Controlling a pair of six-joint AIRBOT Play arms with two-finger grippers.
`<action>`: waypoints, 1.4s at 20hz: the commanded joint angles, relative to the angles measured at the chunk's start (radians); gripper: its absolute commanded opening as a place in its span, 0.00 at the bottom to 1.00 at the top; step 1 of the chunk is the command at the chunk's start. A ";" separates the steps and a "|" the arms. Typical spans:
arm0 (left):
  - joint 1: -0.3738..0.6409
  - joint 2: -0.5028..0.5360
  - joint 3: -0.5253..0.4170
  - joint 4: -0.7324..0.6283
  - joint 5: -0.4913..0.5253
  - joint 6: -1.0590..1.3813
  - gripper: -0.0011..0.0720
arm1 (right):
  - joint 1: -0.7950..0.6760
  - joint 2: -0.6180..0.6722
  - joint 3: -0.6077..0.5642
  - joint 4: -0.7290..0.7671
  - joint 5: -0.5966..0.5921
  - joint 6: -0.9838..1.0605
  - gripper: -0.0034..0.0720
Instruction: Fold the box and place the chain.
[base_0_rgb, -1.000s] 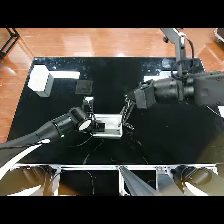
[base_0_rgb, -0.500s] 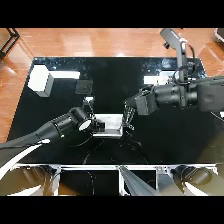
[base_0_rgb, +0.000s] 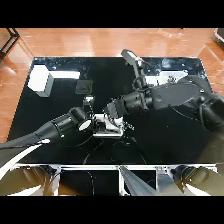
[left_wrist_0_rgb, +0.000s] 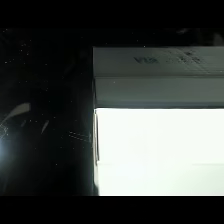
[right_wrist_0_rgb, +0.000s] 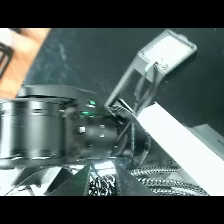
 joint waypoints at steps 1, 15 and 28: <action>-0.001 0.001 0.000 -0.001 0.000 -0.001 0.05 | -0.015 -0.028 -0.043 -0.001 0.005 -0.007 0.07; -0.001 0.001 0.000 -0.003 0.003 -0.002 0.05 | -0.037 -0.071 -0.232 -0.018 0.056 -0.004 0.90; -0.001 0.001 0.000 -0.004 0.008 -0.002 0.05 | -0.427 0.145 -0.415 -0.323 -0.108 -0.396 0.99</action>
